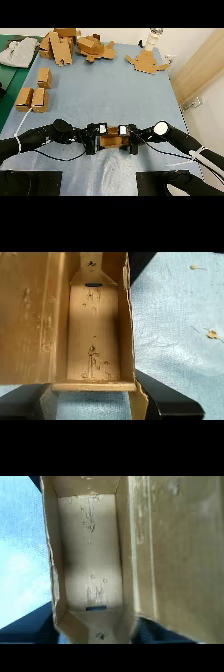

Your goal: Fold the box.

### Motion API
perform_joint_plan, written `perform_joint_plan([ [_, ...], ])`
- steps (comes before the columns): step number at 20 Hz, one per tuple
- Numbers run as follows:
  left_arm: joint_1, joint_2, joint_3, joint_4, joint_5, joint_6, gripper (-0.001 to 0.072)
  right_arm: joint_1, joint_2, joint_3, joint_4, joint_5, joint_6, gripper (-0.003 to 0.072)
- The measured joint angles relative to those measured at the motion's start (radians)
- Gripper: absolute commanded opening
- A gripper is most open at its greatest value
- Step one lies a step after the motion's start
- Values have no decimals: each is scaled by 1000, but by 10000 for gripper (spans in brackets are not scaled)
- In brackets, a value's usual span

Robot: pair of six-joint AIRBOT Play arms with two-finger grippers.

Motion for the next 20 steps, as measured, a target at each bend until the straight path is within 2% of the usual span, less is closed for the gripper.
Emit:
perform_joint_plan([
  [7, 0, 0, 0, 1, -1, 2, 470, 0, 3, 0, -25, -16, 162, 719],
  [12, 0, 0, 0, 0, 1, 2, 471, 0, 35, 2, -115, -12, 352, 718],
  [17, 0, 0, 0, 2, -3, 2, 470, 0, 138, 2, -230, 55, 589, 718],
  [20, 0, 0, 0, 3, -2, 2, 470, 0, 212, 2, -308, 134, 747, 716],
])
